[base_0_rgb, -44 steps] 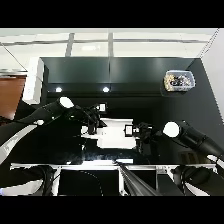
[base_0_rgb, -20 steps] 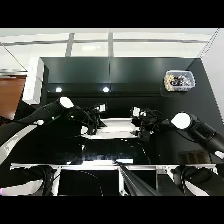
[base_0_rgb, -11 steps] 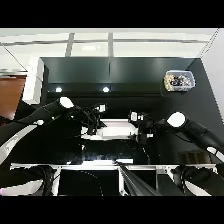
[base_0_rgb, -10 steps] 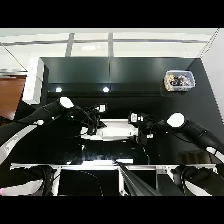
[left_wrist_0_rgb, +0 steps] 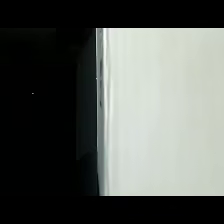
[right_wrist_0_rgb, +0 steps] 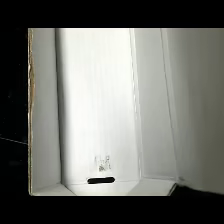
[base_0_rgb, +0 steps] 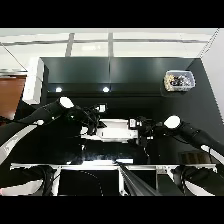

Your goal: Fold the box and place the chain.

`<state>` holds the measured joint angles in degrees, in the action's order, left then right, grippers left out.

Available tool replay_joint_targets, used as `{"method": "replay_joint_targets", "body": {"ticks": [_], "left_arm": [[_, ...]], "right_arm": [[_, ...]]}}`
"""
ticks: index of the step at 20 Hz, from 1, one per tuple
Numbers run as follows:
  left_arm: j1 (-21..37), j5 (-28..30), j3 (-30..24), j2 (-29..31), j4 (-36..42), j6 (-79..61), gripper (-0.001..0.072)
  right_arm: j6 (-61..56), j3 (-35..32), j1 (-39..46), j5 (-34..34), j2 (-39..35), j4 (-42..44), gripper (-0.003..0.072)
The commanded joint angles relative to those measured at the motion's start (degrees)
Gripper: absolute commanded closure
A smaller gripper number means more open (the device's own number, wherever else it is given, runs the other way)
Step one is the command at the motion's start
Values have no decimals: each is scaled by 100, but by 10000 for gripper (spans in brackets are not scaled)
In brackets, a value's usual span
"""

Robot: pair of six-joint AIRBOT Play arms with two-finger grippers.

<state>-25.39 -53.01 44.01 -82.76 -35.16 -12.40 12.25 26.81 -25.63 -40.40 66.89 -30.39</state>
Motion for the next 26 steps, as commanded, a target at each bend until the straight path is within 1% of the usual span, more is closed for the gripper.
{"method": "replay_joint_targets", "body": {"ticks": [1,6,10,13,26], "left_arm": [[2,7,-2,4,2,0,686],[2,7,-2,4,2,0,686],[2,9,-2,4,4,0,686],[2,9,-2,4,2,2,686],[2,13,-2,2,0,0,686]], "right_arm": [[68,2,-35,57,125,-13,5],[9,2,-72,151,131,-15,5],[-111,2,-223,227,146,-256,5],[-282,2,-269,428,153,-264,5],[-280,2,-258,420,153,-258,5]]}}
